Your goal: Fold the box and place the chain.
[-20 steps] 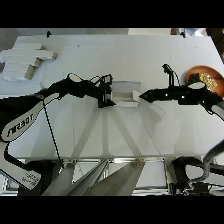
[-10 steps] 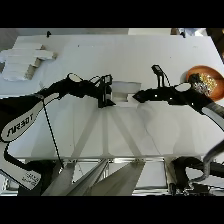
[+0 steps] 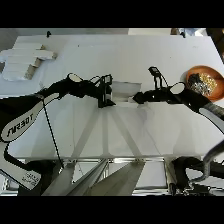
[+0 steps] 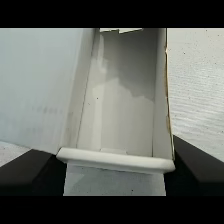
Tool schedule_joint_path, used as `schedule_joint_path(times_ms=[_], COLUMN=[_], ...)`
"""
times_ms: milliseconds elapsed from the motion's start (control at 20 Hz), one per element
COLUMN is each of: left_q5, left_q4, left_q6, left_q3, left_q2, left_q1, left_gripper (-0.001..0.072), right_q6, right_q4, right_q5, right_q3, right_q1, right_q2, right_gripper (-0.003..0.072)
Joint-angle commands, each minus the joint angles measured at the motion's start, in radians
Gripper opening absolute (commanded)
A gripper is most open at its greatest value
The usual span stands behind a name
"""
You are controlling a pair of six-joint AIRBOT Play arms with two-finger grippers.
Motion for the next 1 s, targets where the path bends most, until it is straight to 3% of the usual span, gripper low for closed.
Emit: schedule_joint_path(times_ms=[0, 450, 950], left_q5=[0.0, 0.0, 0.0], left_q4=[0.0, 0.0, 0.0], left_q6=[0.0, 0.0, 0.0], left_q3=[0.0, 0.0, 0.0], left_q2=[0.0, 0.0, 0.0], left_q1=[0.001, 0.001, 0.001], left_gripper=[0.0277, 0.0277, 0.0277], right_q6=[0.027, 0.111, 0.747], right_q4=[-0.028, -0.061, -0.689], right_q5=[-0.017, 0.022, 0.134], right_q3=[0.006, 0.058, 0.174], right_q1=[0.002, 0.01, 0.162], right_q2=[0.0, 0.002, 0.0], right_gripper=[0.0454, 0.0425, 0.0416])
